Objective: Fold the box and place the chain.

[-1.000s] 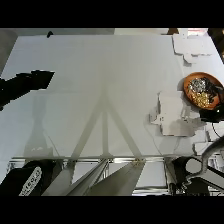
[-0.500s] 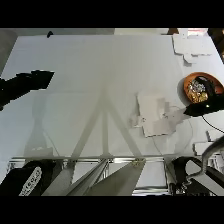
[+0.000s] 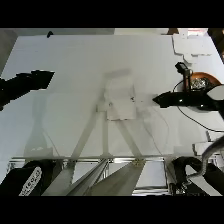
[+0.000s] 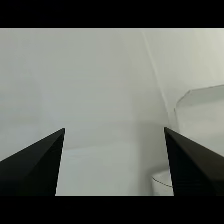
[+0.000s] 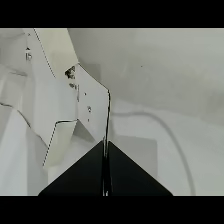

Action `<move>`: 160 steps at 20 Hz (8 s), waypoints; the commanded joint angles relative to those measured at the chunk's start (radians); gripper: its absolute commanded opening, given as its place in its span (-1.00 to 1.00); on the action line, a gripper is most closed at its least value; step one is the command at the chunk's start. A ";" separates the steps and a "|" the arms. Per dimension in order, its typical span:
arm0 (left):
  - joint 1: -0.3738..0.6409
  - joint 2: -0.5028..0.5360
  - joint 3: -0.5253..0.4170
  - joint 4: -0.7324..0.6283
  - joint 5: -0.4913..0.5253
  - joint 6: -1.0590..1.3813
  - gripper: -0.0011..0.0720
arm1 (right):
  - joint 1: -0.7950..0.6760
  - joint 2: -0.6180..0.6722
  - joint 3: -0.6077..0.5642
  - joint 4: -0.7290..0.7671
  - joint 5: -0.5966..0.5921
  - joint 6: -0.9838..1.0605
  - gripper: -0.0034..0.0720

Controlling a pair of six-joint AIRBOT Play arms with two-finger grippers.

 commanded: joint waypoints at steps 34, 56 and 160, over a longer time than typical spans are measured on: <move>-0.007 0.004 0.000 -0.010 -0.316 -0.057 -0.28 | 0.293 -0.038 -0.252 0.157 -0.539 0.006 -0.89; -0.297 -1.011 0.628 -0.098 -0.385 0.239 0.94 | 0.293 -0.038 -0.252 0.158 -0.539 0.006 -0.89; -0.516 -0.938 0.310 -0.232 -0.219 1.260 -0.94 | 0.248 0.562 -0.208 -0.228 0.058 -0.570 1.00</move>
